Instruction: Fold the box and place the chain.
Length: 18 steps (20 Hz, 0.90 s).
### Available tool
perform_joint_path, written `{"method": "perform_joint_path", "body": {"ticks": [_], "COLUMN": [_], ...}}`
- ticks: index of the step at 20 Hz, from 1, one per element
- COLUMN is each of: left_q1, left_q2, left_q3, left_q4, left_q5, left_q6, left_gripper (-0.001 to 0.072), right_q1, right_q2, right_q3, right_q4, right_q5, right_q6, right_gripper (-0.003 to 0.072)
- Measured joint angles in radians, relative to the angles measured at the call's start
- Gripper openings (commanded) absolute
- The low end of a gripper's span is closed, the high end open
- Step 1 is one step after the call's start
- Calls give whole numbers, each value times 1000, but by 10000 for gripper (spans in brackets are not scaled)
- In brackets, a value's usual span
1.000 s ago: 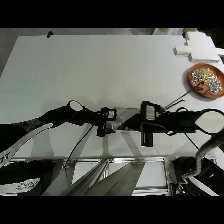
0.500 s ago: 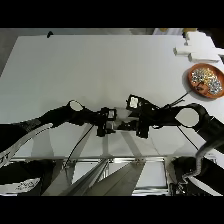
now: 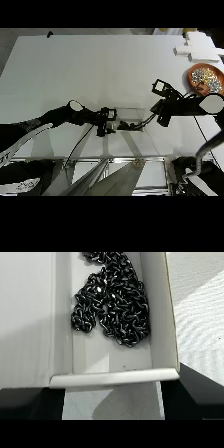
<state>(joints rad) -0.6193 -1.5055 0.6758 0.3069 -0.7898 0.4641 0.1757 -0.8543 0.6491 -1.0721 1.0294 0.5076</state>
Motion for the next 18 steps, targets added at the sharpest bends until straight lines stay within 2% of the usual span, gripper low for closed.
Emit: {"method": "perform_joint_path", "body": {"ticks": [2, 4, 5, 12, 17, 18], "left_q1": [0, 0, 0, 0, 0, 0], "left_q2": [0, 0, 0, 0, 0, 0], "left_q3": [0, 0, 0, 0, 0, 0], "left_q4": [0, 0, 0, 0, 0, 0], "left_q5": [0, 0, 0, 0, 0, 0], "left_q6": [0, 0, 0, 0, 0, 0], "left_gripper": [272, 272, 272, 272, 272, 272], "right_q1": [-49, -57, -50, 48, 71, 72], "right_q2": [-36, -82, -108, -283, -340, -344], "right_q3": [-36, -61, -68, -87, -88, -88], "right_q4": [-13, -18, -20, 13, 49, 57], "right_q5": [-9, -19, -27, -109, -136, -139], "right_q6": [-76, -158, -194, -315, -357, -363], "right_gripper": [73, 250, 256, 235, 154, 99]}}
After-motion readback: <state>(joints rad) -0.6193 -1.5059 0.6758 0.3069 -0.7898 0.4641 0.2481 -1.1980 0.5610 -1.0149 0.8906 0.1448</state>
